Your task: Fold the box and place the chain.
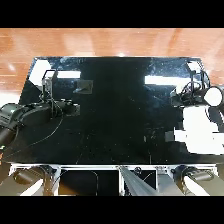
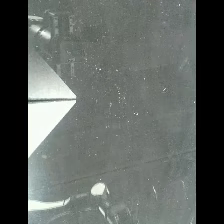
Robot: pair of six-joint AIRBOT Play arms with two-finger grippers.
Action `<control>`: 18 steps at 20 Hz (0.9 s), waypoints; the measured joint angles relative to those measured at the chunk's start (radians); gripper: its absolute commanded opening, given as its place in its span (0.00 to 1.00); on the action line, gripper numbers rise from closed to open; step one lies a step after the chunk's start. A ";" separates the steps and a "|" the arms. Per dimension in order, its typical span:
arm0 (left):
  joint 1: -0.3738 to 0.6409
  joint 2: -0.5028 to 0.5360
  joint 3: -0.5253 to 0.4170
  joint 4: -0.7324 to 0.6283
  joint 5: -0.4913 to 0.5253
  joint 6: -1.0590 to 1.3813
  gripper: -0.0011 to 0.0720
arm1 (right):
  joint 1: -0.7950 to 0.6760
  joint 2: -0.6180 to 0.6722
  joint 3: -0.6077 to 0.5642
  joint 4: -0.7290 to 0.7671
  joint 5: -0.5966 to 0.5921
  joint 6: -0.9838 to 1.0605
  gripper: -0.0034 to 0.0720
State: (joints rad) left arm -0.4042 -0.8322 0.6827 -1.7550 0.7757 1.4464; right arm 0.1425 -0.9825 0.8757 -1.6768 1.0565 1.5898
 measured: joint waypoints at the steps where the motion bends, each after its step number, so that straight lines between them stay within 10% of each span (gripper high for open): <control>1: 0.000 0.000 0.000 0.000 0.000 0.000 0.04 | 0.000 0.000 0.000 0.000 0.000 0.000 0.10; 18: 0.000 0.000 0.000 -0.002 -0.133 0.000 0.04 | 0.000 0.000 0.000 0.000 -0.024 0.000 0.10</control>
State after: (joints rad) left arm -0.4042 -0.8322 0.6827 -1.7569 0.6426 1.4464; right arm 0.1425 -0.9825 0.8757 -1.6764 1.0328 1.5898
